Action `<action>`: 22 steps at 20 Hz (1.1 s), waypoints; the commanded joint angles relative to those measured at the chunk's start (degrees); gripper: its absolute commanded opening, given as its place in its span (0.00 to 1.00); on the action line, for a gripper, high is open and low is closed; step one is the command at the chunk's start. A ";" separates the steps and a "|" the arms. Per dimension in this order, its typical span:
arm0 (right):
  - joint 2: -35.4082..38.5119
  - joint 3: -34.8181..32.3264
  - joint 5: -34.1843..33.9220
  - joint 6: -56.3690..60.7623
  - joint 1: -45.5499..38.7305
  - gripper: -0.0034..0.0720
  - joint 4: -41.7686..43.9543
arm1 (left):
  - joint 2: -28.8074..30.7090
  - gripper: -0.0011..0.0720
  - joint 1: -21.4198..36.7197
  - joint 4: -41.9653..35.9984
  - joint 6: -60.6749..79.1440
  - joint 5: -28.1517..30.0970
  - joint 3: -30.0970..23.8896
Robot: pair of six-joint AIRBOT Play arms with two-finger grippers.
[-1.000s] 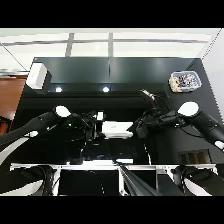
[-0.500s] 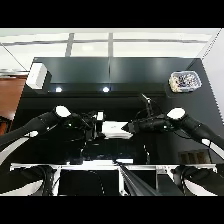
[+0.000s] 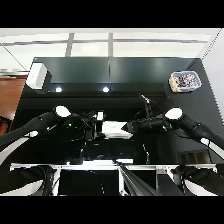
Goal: Fold the box and place the chain.
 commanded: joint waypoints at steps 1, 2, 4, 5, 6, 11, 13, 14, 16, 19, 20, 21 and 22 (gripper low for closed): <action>3.96 3.69 7.61 -1.07 -2.78 0.07 -0.42 | 0.00 0.59 0.02 0.07 0.07 -0.04 0.00; 6.34 5.31 10.16 -0.96 -4.70 0.07 -2.32 | 0.00 0.59 0.02 0.07 0.07 -0.04 0.00; 11.56 7.43 13.51 1.07 -9.22 0.07 -8.39 | 0.00 0.59 0.02 0.07 -0.13 0.00 0.02; 14.60 7.89 14.43 2.97 -12.20 0.07 -12.48 | 0.00 0.59 0.04 0.07 -0.11 0.02 0.02; 17.53 7.89 15.39 4.76 -15.37 0.07 -16.35 | 0.11 0.62 0.09 0.09 -0.11 0.02 0.07; 25.83 7.85 26.62 9.11 -28.44 0.07 -31.41 | 6.80 0.99 1.03 7.65 -8.41 -0.50 0.07; 26.51 7.69 28.65 9.64 -32.44 0.07 -32.28 | 11.56 0.99 1.97 11.74 -14.95 -1.90 0.09; 26.51 7.28 27.89 9.64 -33.86 0.07 -32.20 | 13.84 0.99 2.21 12.22 -17.66 -3.32 0.20; 26.51 5.92 25.03 9.81 -35.10 0.07 -32.20 | 16.17 0.99 1.90 11.76 -24.41 -6.36 1.38; 26.49 3.26 21.42 10.47 -35.15 0.07 -29.90 | 15.02 0.99 -0.44 11.65 -28.65 -7.74 4.70; 26.49 2.36 20.96 10.45 -35.15 0.07 -28.72 | 13.92 0.99 -1.75 11.65 -28.72 -7.76 6.03; 26.49 1.60 20.85 10.45 -35.15 0.07 -27.87 | 12.39 0.99 -3.39 11.65 -29.00 -7.74 7.67; 26.49 0.92 20.94 10.45 -35.15 0.07 -27.45 | 10.56 0.99 -4.90 11.65 -30.08 -7.58 9.35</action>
